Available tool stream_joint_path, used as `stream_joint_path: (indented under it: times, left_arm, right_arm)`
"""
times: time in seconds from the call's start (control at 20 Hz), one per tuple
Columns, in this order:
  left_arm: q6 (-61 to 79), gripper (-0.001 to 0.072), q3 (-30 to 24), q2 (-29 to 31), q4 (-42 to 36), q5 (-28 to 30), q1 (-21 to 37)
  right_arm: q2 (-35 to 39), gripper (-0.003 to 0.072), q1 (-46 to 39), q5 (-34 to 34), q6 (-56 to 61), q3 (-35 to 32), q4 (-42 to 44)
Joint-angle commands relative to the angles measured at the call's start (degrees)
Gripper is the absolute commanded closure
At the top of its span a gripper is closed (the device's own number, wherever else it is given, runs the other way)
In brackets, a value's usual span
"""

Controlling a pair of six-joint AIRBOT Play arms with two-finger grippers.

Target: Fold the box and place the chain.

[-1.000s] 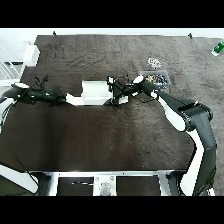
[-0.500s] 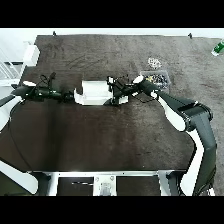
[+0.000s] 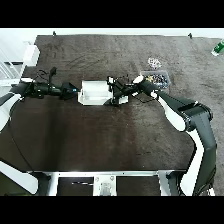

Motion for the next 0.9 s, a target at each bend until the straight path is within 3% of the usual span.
stream_joint_path:
  times: [0.0,0.25,0.3,0.85]
  left_arm:
    - [0.07,0.0332,-0.07,0.04,-0.55,-0.13,-1.01]
    - [-0.94,0.0329,-0.07,0.04,-0.39,0.15,-2.29]
    - [-0.94,0.0211,-0.07,0.04,-0.48,-0.42,-2.32]
    - [-4.96,0.0226,0.81,0.26,4.22,1.11,-4.92]
  right_arm:
    - [-0.02,0.0142,0.0,0.0,0.0,0.0,0.02]
    - [-0.02,0.0141,0.0,0.0,0.0,0.0,0.02]
    - [-0.02,0.0142,0.0,0.0,0.0,0.0,0.02]
    - [-0.02,0.0141,0.0,-0.02,0.0,0.0,0.02]
